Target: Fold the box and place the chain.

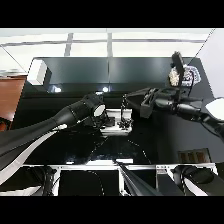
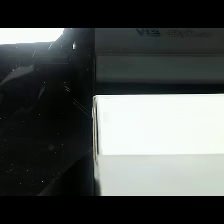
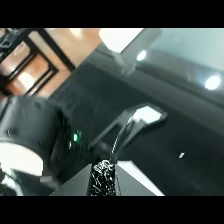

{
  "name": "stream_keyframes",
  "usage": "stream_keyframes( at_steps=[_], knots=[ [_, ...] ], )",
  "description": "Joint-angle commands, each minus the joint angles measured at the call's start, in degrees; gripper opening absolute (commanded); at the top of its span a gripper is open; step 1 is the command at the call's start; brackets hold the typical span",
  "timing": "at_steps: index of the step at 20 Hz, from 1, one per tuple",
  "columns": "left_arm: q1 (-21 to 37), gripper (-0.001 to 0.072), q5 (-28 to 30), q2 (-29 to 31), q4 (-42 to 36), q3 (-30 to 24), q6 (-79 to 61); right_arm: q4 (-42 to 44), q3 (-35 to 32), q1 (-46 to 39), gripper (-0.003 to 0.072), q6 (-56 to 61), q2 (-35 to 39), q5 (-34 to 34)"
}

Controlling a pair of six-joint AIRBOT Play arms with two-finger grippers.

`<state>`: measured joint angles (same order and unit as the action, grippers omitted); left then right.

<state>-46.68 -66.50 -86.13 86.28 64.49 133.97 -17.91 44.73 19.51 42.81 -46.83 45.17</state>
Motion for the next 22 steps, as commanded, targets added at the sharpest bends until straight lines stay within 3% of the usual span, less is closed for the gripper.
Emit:
stream_keyframes(
  at_steps=[1,4,9,11,15,17,22],
  knots=[
    [0.02,0.0030,0.02,0.00,0.02,0.04,0.00,-1.62,7.06,-3.72,0.0020,0.76,-0.20,4.22],
    [0.02,0.0030,0.02,0.00,0.02,0.04,0.00,-1.36,14.51,-4.96,0.0020,3.37,-0.20,7.78],
    [0.02,0.0030,0.02,0.00,0.02,0.04,0.00,0.79,15.85,-4.74,0.0020,5.68,-0.20,12.87],
    [0.02,0.0029,0.00,0.00,0.00,0.04,0.00,-2.38,15.85,-4.74,0.0020,8.31,-0.22,14.47],
    [0.02,0.0029,0.02,0.00,0.02,0.04,0.00,-17.29,12.83,-4.20,0.0020,19.74,-0.24,17.90],
    [0.02,0.0029,0.02,0.00,0.02,0.04,0.00,-19.19,7.52,-3.15,0.0021,22.12,-0.28,15.50],
    [0.02,0.0030,0.00,0.00,0.00,0.04,0.00,-19.15,-4.52,4.35,0.0022,26.86,-2.43,-0.11]
  ],
)
